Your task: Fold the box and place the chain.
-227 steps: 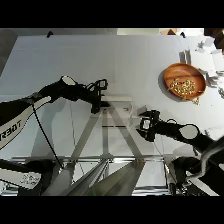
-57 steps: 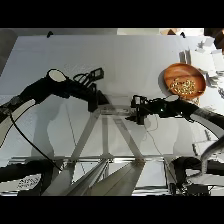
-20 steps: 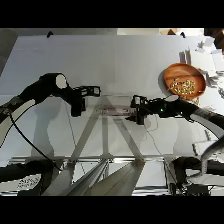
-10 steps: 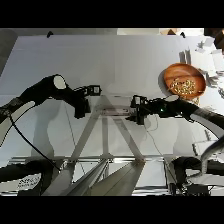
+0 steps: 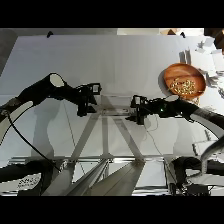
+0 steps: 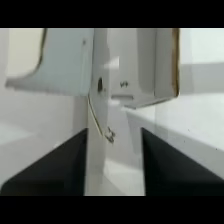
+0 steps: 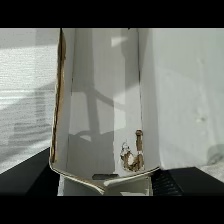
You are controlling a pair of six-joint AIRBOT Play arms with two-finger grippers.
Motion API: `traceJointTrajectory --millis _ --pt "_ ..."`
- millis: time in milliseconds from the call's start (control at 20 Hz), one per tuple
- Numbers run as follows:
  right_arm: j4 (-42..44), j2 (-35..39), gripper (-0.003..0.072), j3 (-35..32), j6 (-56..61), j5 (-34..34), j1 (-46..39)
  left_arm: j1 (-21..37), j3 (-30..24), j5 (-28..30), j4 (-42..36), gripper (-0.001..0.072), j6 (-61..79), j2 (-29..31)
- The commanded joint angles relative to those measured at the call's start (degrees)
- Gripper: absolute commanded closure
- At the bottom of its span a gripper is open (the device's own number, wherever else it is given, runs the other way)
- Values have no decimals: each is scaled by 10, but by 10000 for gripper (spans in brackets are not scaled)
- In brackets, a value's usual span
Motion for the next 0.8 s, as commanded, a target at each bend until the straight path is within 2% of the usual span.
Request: traceJointTrajectory --millis 0,400,450,500,700,750 --pt "0 0 173 0 0 0 0 0 -1 -11 -15 391 35 -3" --pt "0 0 173 0 0 0 0 -7 -22 -18 -13 388 60 -4" --pt "0 0 173 0 0 0 0 -8 -22 -11 -13 401 75 -4" --pt "0 0 173 0 0 0 0 -8 -22 3 -13 462 79 -4" --pt "0 0 173 0 0 0 0 -10 -22 42 -13 469 85 -4" --pt "0 0 173 0 0 0 0 -13 -22 39 -16 509 97 -4"
